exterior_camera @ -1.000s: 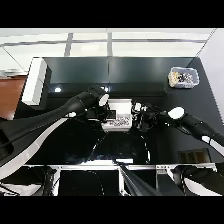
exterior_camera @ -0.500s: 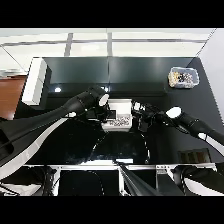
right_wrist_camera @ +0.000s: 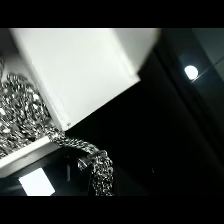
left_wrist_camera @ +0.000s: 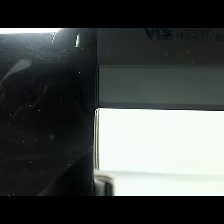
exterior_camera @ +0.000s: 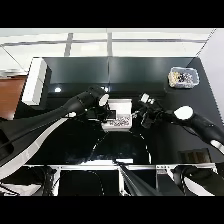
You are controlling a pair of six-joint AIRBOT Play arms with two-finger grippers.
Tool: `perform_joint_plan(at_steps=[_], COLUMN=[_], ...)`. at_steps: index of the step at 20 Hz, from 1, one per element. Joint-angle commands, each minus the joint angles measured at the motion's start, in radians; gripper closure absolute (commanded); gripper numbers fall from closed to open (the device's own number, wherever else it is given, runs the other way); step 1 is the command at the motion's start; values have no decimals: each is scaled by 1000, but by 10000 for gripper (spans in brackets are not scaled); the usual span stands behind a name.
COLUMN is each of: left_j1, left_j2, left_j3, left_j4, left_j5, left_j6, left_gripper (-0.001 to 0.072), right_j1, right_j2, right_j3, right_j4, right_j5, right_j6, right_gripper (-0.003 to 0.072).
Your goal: Fold the box and place the chain.
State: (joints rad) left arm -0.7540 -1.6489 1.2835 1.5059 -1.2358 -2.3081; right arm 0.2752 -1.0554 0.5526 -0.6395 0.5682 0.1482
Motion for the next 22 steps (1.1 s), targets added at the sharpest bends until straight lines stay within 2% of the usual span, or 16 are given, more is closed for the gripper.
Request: perform_joint_plan(at_steps=[1, 4, 7, 9, 17, 18, 19, 22], left_j1=[0, 0, 0, 0, 0, 0, 0, 0], left_j2=[0, 0, 0, 0, 0, 0, 0, 0], left_j3=[0, 0, 0, 0, 0, 0, 0, 0], left_j4=[0, 0, 0, 0, 0, 0, 0, 1], left_j5=[2, 2, 2, 2, 2, 2, 2, 2], left_j6=[0, 0, 0, 0, 0, 0, 0, 0], left_gripper=[682, 682, 682, 682, 682, 682, 682, 682], right_j1=[-31, -30, -30, -27, 58, 59, 56, 17], right_j2=[181, 283, 296, 294, 142, 125, 118, 120], right_j3=[21, 80, 114, 114, 100, 100, 100, 103], right_j4=[-71, -5, 256, 359, 310, 299, 277, 192], right_j5=[177, 248, 263, 258, 258, 258, 254, 275], right_j6=[301, 440, 509, 509, 519, 520, 518, 518], right_gripper=[679, 678, 678, 671, 668, 550, 390, 378])
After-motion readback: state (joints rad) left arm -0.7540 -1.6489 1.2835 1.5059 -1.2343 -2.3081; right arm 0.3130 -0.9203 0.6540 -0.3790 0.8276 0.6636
